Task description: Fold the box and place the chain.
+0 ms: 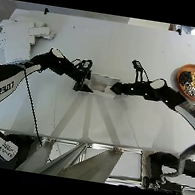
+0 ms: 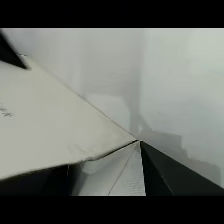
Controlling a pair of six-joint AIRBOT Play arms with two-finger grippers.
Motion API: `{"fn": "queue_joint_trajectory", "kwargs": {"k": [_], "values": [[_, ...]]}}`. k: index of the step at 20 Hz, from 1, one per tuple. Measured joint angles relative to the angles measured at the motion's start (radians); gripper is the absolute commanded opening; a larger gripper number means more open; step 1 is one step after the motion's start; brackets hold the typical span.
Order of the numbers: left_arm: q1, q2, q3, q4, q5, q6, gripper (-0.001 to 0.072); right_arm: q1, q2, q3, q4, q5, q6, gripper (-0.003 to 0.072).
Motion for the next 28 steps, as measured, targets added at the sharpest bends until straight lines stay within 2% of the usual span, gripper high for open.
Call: {"fn": "queue_joint_trajectory", "kwargs": {"k": [3,7,12,20,26,28], "values": [[0.0,0.0,0.0,0.0,0.0,0.0,0.0505,0.029,0.003,0.039,-0.15,0.003,0.143,0.0448],[0.0,0.0,0.0,0.0,0.0,0.0,0.0505,0.06,0.009,0.083,-0.266,0.007,0.265,0.0428],[0.0,0.0,0.0,0.0,0.0,-0.001,0.0505,0.108,0.012,0.156,-0.521,0.087,0.511,0.0461],[0.0,0.0,0.0,0.0,-0.001,-0.001,0.0505,0.205,0.01,0.183,-0.805,0.183,0.817,0.0459],[0.0,-0.001,0.0,-0.001,-0.002,-0.002,0.0505,0.251,0.01,0.186,-0.933,0.221,0.988,0.0459],[0.0,-0.001,0.0,-0.001,-0.002,-0.002,0.0505,0.257,0.009,0.185,-0.94,0.218,1.042,0.0434]]}}
